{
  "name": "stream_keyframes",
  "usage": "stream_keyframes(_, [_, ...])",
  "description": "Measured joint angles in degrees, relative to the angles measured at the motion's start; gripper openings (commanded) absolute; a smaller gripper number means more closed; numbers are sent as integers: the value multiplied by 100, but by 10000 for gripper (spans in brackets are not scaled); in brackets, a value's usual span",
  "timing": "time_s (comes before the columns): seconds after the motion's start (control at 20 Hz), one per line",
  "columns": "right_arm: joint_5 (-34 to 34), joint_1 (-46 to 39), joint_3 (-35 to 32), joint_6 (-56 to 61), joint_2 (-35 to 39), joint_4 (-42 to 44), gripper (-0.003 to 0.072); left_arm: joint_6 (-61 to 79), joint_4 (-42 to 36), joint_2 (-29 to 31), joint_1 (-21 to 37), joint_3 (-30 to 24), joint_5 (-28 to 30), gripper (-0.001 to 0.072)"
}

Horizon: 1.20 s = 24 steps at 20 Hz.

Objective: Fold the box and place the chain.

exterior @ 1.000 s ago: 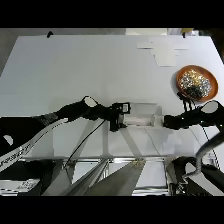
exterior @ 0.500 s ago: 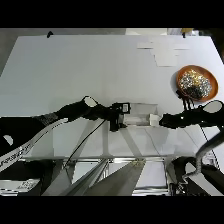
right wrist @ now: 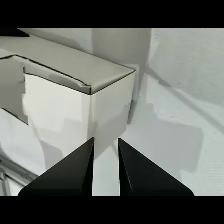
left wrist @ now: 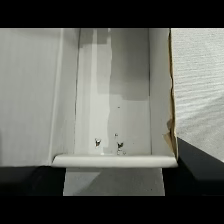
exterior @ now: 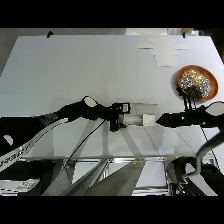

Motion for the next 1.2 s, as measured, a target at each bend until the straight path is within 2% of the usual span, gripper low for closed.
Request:
stream_keyframes(0.25, [-50,57,0,0,66,98,271,0,-2,0,0,0,2,333])
stream_keyframes(0.4, [-177,238,0,35,74,131,279,2,-2,0,0,0,2,333])
stream_keyframes(0.45, [-275,365,0,111,72,133,297,2,-2,0,0,0,2,333])
stream_keyframes(0.5, [-374,496,4,210,61,120,346,0,-2,0,0,0,2,333])
stream_keyframes(0.55, [-485,658,31,369,33,46,349,2,-2,0,0,0,2,333])
stream_keyframes(0.8, [-866,1526,376,1786,-232,-905,349,0,-4,-2,0,0,4,333])
stream_keyframes(1.2, [-942,2929,1073,3681,-1073,-2249,350,-4,0,0,4,0,2,333])
